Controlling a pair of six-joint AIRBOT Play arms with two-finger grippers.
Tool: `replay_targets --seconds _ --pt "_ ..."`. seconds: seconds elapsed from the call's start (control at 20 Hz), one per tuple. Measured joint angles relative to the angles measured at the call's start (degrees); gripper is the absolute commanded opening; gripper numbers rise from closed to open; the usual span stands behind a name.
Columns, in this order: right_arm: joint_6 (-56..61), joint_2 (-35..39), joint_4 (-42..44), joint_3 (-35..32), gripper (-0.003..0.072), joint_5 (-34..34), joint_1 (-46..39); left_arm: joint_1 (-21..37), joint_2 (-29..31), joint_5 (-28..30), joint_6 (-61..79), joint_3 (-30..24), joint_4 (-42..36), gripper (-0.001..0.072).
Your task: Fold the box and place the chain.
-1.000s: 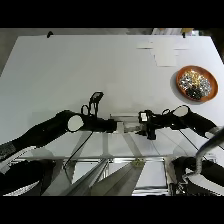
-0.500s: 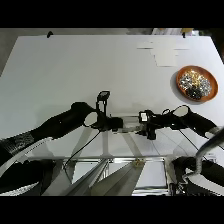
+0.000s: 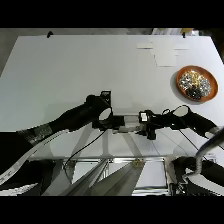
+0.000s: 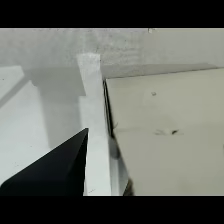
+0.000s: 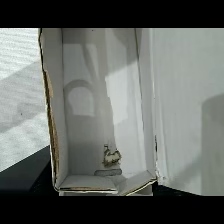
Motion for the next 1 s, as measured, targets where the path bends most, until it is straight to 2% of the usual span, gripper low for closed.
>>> replay_targets --seconds 0.15,0.25,0.4,0.45,0.5,0.55,0.65,0.7,0.9,1.0 --pt "0.00 0.00 0.00 0.00 0.0399 0.00 0.00 -0.94 -1.77 0.15 -2.49 0.66 0.55 0.0331" --pt "0.00 0.00 0.00 0.00 0.0399 -0.02 0.00 -1.29 -2.51 0.28 -3.34 0.85 1.07 0.0262" --pt "0.02 0.00 0.02 0.00 0.0399 -0.02 0.00 -1.53 -3.19 0.50 -4.90 0.96 1.77 0.0261" --pt "0.02 0.00 0.02 0.00 0.0399 -0.02 0.00 -1.60 -3.34 0.52 -5.33 1.01 1.97 0.0223" --pt "0.04 0.00 0.02 0.00 0.0399 -0.02 0.02 -1.66 -3.52 0.66 -5.70 1.01 2.14 0.0123" --pt "0.04 0.00 0.02 0.00 0.0399 -0.02 0.00 -1.75 -3.67 0.70 -5.88 1.01 2.25 0.0085" --pt "0.04 0.00 0.02 0.00 0.0399 -0.02 0.00 -1.97 -3.87 0.44 -6.19 1.03 2.60 0.0061" --pt "0.04 0.00 0.02 0.00 0.0399 -0.02 0.00 -2.10 -3.96 0.44 -6.34 1.03 2.71 0.0002" --pt "0.02 0.00 0.02 0.00 0.0399 -0.02 0.00 -2.38 -4.22 0.31 -6.54 1.09 2.84 0.0006" --pt "0.02 0.00 0.02 0.00 0.0399 0.00 0.00 -2.43 -4.33 0.50 -6.75 1.07 2.80 0.0111"
